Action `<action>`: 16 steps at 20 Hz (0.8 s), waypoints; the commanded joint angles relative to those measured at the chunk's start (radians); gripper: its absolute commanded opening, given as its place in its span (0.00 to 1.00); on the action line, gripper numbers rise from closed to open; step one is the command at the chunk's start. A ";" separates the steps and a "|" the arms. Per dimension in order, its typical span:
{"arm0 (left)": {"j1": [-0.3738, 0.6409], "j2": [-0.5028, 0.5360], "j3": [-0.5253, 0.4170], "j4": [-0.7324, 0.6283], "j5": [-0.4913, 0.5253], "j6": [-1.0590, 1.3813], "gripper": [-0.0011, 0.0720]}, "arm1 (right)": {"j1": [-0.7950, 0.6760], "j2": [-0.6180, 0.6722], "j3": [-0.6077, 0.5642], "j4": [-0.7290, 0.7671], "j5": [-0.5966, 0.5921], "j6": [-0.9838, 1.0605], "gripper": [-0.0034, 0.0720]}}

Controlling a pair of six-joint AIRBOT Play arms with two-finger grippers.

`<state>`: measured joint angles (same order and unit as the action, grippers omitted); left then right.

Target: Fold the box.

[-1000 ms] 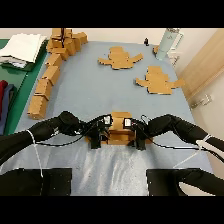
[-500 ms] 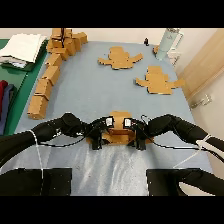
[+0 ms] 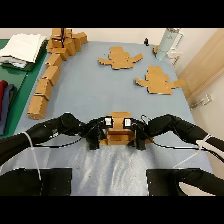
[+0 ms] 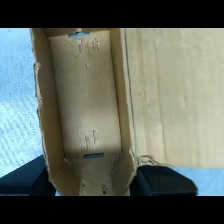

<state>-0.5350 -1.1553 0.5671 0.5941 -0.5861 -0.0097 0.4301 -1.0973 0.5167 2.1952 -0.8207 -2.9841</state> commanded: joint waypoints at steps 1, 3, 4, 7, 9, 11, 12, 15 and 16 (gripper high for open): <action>0.013 0.097 0.001 0.339 0.017 -0.430 0.04 | 0.000 0.001 0.001 0.000 0.000 -0.001 0.81; 0.056 0.162 0.001 0.470 -0.007 -0.707 0.04 | 0.000 0.001 0.001 0.000 0.000 -0.001 0.81; 0.088 0.189 0.001 0.517 -0.030 -0.846 0.04 | 0.000 0.001 0.001 0.000 0.000 -0.001 0.81; 0.218 0.247 0.001 0.562 -0.197 -1.235 0.04 | 0.000 0.001 0.001 0.000 0.000 -0.001 0.81; 0.288 0.256 0.001 0.562 -0.312 -1.329 0.04 | 0.000 0.001 0.001 0.000 0.000 -0.001 0.81; 0.318 0.255 0.001 0.562 -0.365 -1.355 0.04 | 0.000 0.001 0.001 0.000 0.000 -0.001 0.81; 0.318 0.255 0.001 0.560 -0.367 -1.385 0.04 | 0.000 0.001 0.001 0.000 0.000 -0.001 0.81; 0.316 0.245 0.001 0.483 -0.351 -1.447 0.04 | 0.000 0.001 0.001 0.000 0.000 -0.001 0.81; 0.316 0.233 0.000 0.433 -0.348 -1.446 0.04 | 0.000 0.001 0.001 0.000 0.000 -0.001 0.81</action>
